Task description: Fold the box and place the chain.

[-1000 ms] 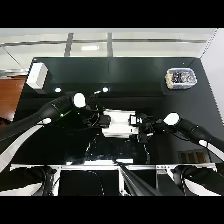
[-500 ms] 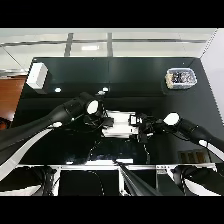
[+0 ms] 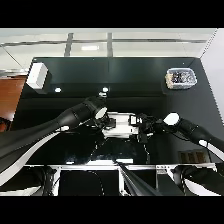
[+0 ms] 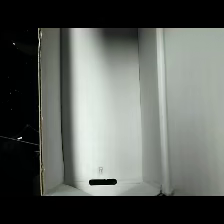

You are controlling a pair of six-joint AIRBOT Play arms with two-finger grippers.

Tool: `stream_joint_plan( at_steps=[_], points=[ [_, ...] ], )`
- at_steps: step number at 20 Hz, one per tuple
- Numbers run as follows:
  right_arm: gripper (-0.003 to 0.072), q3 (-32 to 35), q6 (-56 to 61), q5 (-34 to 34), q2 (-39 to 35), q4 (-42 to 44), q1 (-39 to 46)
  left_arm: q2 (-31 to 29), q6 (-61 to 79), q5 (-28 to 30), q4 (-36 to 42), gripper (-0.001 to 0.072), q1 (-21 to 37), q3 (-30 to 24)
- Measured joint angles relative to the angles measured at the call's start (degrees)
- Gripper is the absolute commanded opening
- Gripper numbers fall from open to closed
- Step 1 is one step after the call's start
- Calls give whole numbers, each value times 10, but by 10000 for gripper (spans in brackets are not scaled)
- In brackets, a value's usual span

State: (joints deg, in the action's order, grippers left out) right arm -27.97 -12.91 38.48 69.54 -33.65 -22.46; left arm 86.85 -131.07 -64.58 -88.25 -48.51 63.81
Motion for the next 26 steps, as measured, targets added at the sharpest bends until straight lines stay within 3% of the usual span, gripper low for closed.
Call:
stream_joint_plan(
  at_steps=[9,11,14,15,16,18,22,24,26],
  points=[
    [181,0,0,0,0,0,0,19,-17,-1,3,343,-12,4],
    [181,0,0,0,0,0,0,21,-18,1,7,210,-12,7],
    [181,0,1,0,0,0,0,23,-15,5,8,149,-13,9],
    [181,0,1,0,0,0,0,23,-14,5,8,109,-13,10],
    [181,0,1,0,0,1,0,23,-13,4,7,23,-13,10],
    [181,0,1,0,0,1,0,24,-10,5,6,22,-14,12],
    [181,0,1,0,0,0,0,24,-9,8,12,46,-14,12],
    [181,0,-1,0,0,-1,0,24,-7,14,17,324,-14,13],
    [181,0,-1,0,0,-1,0,24,-7,17,22,361,-14,17]
  ],
)
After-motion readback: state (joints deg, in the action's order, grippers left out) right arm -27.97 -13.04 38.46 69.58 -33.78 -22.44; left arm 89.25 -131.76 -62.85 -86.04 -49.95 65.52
